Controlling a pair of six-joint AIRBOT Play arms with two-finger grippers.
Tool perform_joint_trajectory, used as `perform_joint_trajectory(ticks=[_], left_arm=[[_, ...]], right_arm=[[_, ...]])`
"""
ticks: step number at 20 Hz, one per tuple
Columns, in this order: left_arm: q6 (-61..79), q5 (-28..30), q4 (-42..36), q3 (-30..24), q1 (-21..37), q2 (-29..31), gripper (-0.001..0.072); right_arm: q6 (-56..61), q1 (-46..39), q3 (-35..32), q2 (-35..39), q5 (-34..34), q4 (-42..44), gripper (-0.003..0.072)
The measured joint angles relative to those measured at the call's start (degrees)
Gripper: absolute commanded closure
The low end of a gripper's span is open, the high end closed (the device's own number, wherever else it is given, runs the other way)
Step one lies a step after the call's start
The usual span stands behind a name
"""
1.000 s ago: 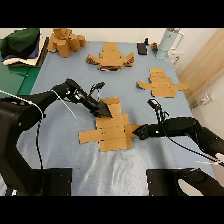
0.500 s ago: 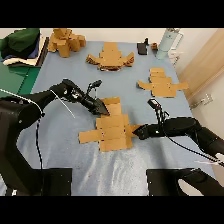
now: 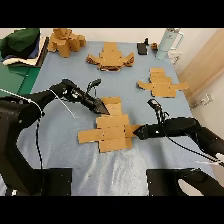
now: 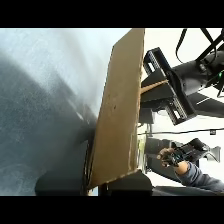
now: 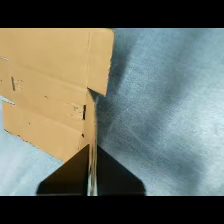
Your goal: Fold the box.
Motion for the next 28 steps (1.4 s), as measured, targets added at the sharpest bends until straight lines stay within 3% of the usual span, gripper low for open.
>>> perform_joint_trajectory(ticks=[7, 9, 14, 15, 17, 28], left_arm=[[2.45, 1.79, 0.0, 0.0, -0.81, 0.0, 0.0698], [3.78, 2.21, 0.07, 0.0, -1.05, 0.15, 0.0699], [8.98, 2.93, 0.24, -0.55, -2.78, 3.91, 0.0701], [10.58, 3.8, 0.2, -1.16, -3.41, 5.46, 0.0701], [14.32, 6.86, -0.17, -3.37, -4.96, 8.72, 0.0701], [42.51, 34.05, -6.36, -25.35, -18.21, 29.4, 0.0701]], right_arm=[[0.02, -0.15, 0.07, 0.0, 1.95, -0.17, 0.0503], [1.25, -0.96, 0.74, 0.0, 2.95, -1.18, 0.0368], [12.09, -5.44, 5.75, 0.0, 3.87, -10.08, 0.0368], [13.9, -6.32, 6.62, 0.0, 3.98, -11.58, 0.0412], [17.07, -7.65, 7.85, 0.0, 4.33, -13.64, 0.054], [24.55, -9.01, 9.01, -0.2, 9.51, -15.17, 0.0547]])
